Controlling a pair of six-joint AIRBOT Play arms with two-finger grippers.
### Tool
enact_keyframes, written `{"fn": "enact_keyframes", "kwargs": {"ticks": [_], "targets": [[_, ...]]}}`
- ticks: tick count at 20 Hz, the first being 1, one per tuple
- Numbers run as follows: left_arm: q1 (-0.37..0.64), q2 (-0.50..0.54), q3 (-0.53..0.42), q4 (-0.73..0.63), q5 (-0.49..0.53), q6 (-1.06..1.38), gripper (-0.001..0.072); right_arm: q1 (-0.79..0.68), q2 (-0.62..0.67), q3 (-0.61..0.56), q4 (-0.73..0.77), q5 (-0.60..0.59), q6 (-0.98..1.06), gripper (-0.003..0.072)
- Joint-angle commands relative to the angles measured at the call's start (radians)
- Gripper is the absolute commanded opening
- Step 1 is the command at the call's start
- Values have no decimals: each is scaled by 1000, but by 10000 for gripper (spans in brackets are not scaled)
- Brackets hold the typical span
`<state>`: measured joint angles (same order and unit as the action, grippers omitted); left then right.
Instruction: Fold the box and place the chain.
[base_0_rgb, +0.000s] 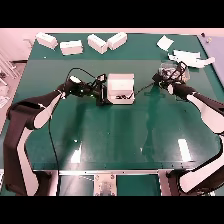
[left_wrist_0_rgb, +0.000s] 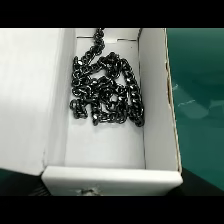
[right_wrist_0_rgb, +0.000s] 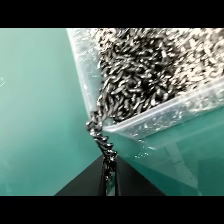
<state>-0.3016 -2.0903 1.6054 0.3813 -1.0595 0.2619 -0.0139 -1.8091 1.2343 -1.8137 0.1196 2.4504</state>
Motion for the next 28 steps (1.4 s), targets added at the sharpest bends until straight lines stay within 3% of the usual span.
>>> {"fn": "enact_keyframes", "kwargs": {"ticks": [1,4,11,15,22,28], "targets": [[1,0,0,0,0,0,562,-4,16,8,-3,10,-23,8],[1,0,0,0,0,0,562,22,130,7,-4,16,-97,8],[1,0,0,0,0,0,562,175,630,9,-5,23,-375,6],[1,0,0,0,0,0,562,306,831,49,-4,23,-521,6],[1,0,0,0,0,0,562,550,826,138,-4,16,-657,6],[1,0,0,0,-7,0,562,636,718,129,8,126,-644,7]]}}
